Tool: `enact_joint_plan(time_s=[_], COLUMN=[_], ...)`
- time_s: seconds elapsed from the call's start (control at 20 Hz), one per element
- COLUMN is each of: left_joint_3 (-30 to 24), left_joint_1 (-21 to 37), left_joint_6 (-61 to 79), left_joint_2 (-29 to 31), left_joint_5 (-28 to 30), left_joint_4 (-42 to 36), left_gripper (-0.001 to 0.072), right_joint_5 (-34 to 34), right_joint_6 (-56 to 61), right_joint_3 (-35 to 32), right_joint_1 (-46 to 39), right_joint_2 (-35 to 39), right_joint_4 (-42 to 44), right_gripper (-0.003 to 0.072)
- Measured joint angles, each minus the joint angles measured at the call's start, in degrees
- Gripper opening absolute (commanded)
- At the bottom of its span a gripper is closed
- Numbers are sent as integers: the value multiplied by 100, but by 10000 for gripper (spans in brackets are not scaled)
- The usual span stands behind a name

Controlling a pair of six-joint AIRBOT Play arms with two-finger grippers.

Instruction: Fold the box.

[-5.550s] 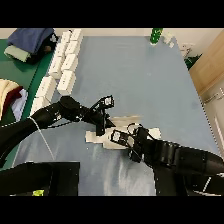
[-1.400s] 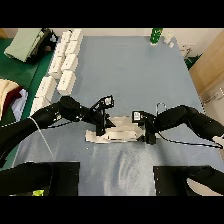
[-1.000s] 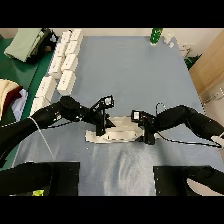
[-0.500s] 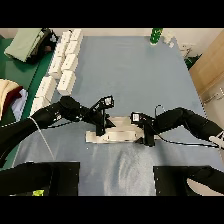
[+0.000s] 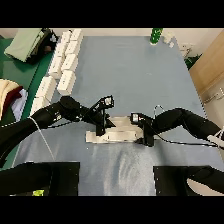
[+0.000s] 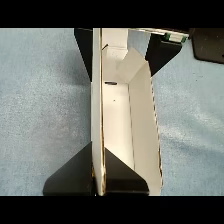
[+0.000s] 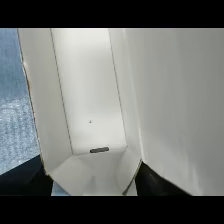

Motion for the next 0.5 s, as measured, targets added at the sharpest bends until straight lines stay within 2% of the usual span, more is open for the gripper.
enact_joint_plan(time_s=[0.45,0.5], left_joint_3=[0,0], left_joint_1=[0,0], left_joint_6=[2,0], left_joint_2=[-2,-2], left_joint_5=[0,0], left_joint_4=[0,0], left_gripper=[15,14], right_joint_5=[11,9], right_joint_6=[0,0], right_joint_3=[144,149], right_joint_1=[72,87], right_joint_2=[-48,-79], right_joint_4=[46,46], right_gripper=[694,667])
